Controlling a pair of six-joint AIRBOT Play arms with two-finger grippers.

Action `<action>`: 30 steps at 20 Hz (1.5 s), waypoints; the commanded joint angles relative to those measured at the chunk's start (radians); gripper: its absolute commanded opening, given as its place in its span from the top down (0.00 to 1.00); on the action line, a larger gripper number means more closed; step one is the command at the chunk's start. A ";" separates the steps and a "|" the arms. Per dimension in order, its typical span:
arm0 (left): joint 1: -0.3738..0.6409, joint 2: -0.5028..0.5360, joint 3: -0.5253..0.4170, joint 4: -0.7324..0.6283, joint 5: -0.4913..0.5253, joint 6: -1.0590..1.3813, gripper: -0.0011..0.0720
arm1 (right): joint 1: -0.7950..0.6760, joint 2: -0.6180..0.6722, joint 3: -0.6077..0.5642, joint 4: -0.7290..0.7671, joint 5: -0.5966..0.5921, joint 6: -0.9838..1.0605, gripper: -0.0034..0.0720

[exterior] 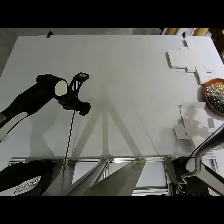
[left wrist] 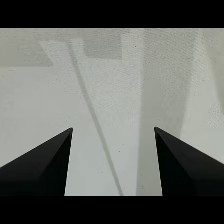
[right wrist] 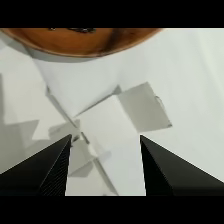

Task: Fold the box and place the chain.

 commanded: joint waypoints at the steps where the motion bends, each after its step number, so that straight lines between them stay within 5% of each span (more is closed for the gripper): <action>1: 0.001 0.000 0.000 0.000 0.000 0.000 0.21 | -0.239 -0.101 0.014 0.057 -0.022 -0.171 0.33; 8: 0.000 -0.001 0.000 0.000 0.000 0.000 0.21 | -0.216 -0.328 0.213 0.044 0.058 -0.343 0.26; 18: 0.000 0.000 0.000 0.000 0.000 0.000 0.21 | -0.182 -0.472 0.219 -0.003 0.251 -0.346 0.36; 27: 0.000 -0.001 0.000 0.000 0.000 0.000 0.21 | -0.182 -0.466 0.219 0.180 0.314 -0.359 0.88; 30: 0.001 -0.001 0.000 0.000 0.000 0.000 0.21 | -0.108 -0.428 0.189 0.283 0.370 -0.367 0.93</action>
